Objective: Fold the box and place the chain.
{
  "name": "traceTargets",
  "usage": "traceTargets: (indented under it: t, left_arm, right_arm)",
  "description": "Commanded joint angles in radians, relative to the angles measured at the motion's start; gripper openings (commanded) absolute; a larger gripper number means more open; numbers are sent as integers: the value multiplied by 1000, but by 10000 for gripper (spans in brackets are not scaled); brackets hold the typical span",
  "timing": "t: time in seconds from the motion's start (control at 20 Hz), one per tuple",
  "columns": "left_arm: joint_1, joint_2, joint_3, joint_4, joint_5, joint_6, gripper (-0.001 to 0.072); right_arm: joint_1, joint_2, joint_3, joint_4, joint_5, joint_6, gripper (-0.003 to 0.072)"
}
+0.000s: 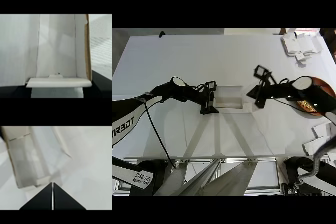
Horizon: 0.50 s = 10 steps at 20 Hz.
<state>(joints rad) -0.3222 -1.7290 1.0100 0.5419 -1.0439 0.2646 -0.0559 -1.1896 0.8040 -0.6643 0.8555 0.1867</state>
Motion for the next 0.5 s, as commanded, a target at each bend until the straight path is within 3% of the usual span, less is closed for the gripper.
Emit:
traceTargets:
  t: [0.0,0.1,0.25,0.45]
  left_arm:
    - [0,0,0,0,0,0,319]
    - [0,0,0,0,0,0,319]
    - [0,0,0,0,0,0,319]
    - [0,0,0,0,0,0,319]
  right_arm:
    - [-201,57,0,-47,40,310,13]
    - [-290,41,0,-117,65,471,13]
    - [-312,-34,0,-274,117,716,10]
    - [-249,-169,0,-233,232,758,8]
